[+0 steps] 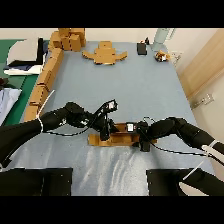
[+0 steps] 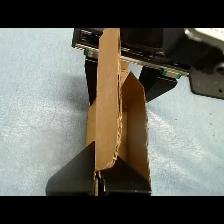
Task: Fold the box.
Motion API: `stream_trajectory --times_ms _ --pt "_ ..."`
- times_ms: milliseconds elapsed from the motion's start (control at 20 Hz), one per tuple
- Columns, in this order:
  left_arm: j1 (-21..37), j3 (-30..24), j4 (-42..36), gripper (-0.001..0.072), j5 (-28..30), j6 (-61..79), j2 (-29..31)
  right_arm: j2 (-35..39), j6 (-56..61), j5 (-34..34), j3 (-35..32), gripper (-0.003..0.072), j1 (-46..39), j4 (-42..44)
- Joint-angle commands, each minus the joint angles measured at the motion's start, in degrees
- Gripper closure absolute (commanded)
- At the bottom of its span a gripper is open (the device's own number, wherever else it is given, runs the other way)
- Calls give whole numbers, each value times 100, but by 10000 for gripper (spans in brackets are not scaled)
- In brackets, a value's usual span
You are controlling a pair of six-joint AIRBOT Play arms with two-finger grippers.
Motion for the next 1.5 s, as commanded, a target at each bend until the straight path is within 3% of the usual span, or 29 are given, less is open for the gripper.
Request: stream_trajectory --times_ms 0,850,900,950,1000,1150,1300,1400,1450 --pt "0 -2 -2 697 7 0 -2 -4 0 -7 -4 191 7 9" --pt "0 -2 2 695 7 -7 -4 -4 0 -7 -4 192 7 7" --pt "2 -2 2 665 7 -9 -2 -4 0 -7 -4 191 7 7" --pt "2 -2 0 402 35 -66 -2 -4 0 -7 -4 191 7 7" --pt "2 0 2 276 109 -507 -2 -4 0 -9 -4 191 7 7" --pt "4 15 472 273 140 -1200 109 -4 0 -9 -4 191 7 7" --pt "118 17 1768 270 -46 -2559 599 -4 0 -9 -4 191 7 7" --pt "275 20 2747 4 -428 -3991 1117 -4 0 -9 -4 191 7 -2" --pt "372 20 3147 4 -710 -4898 1379 -4 0 -11 -4 191 7 -22"
